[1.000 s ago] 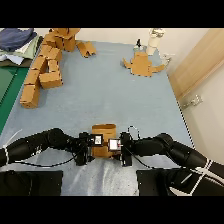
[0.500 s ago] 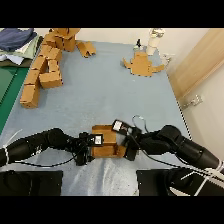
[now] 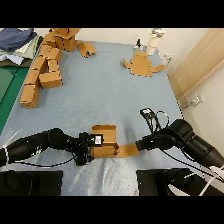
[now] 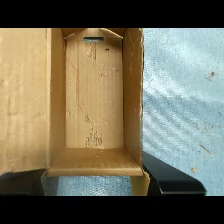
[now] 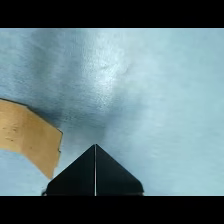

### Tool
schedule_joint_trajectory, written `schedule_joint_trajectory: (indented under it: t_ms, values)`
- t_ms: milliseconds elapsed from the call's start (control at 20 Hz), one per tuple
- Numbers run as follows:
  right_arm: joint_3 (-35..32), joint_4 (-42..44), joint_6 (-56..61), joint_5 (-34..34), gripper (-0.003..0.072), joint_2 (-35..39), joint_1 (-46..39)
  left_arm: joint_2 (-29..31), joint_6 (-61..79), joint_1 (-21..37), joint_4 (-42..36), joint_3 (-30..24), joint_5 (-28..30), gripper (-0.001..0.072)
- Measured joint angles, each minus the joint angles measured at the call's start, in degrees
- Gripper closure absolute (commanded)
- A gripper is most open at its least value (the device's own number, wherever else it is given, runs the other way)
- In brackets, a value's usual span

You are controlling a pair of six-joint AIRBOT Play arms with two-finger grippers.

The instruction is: Fold the box.

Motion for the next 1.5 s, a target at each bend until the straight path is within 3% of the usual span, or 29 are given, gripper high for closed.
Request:
schedule_joint_trajectory:
  t_ms: [350, 700, 1250, 1500]
  values:
    - [-4.76, 20.96, -3.89, 13.53, 0.0684, -5.51, 0.52, 0.0, 0.04, 0.0, 0.02, 0.0, -0.04, 0.0191]
    - [-1.88, 30.05, -4.72, 19.54, 0.0684, -5.88, 7.69, 0.0, 0.0, 0.07, 0.02, 0.0, 0.04, 0.0191]
    - [1.09, 24.92, -3.02, 14.23, 0.0684, -5.07, 9.49, -0.07, 0.04, 0.0, -0.07, 0.0, 0.02, 0.0191]
    - [3.56, 11.76, 5.03, 5.51, 0.0684, 0.28, 9.49, -0.07, 0.0, 0.0, -0.04, 0.0, 0.02, 0.0191]
